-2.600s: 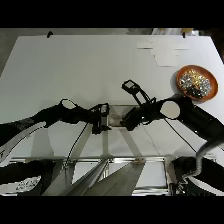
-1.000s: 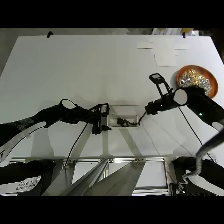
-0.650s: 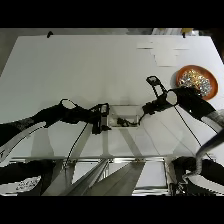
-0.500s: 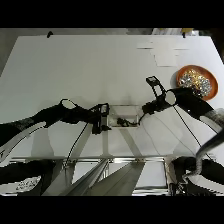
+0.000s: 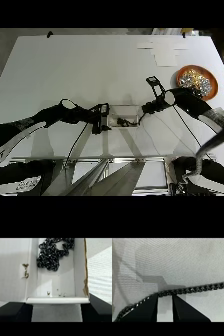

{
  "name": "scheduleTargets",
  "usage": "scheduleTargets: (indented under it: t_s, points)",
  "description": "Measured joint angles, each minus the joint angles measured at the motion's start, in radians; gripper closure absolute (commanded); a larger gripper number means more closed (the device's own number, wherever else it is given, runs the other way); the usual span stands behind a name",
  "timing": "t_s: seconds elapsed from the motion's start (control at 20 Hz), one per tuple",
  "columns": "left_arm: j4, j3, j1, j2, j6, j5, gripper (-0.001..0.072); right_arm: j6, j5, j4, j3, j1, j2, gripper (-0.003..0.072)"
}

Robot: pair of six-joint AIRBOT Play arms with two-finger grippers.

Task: Fold the box and place the chain.

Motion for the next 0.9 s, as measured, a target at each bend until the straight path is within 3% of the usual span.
scheduleTargets:
  t_s: [0.2,0.3,0.35,0.6,0.9]
  points:
    - [0.0,0.0,0.0,0.0,0.0,0.0,0.0488,0.003,0.014,0.0,0.0,0.0,-0.013,0.0516]
    - [0.0,0.0,0.0,0.0,0.0,0.0,0.0488,0.003,0.022,-0.003,0.0,0.0,-0.025,0.0652]
    - [0.0,0.0,0.0,0.0,0.0,0.0,0.0488,0.004,0.026,-0.003,0.0,0.0,-0.029,0.0673]
    - [0.0,0.0,0.0,0.0,0.0,0.0,0.0488,-0.02,0.063,-0.002,-0.003,0.0,-0.002,0.0673]
    - [0.0,0.0,0.0,0.0,0.0,0.0,0.0488,-0.044,0.161,0.002,-0.001,0.001,0.199,0.0673]
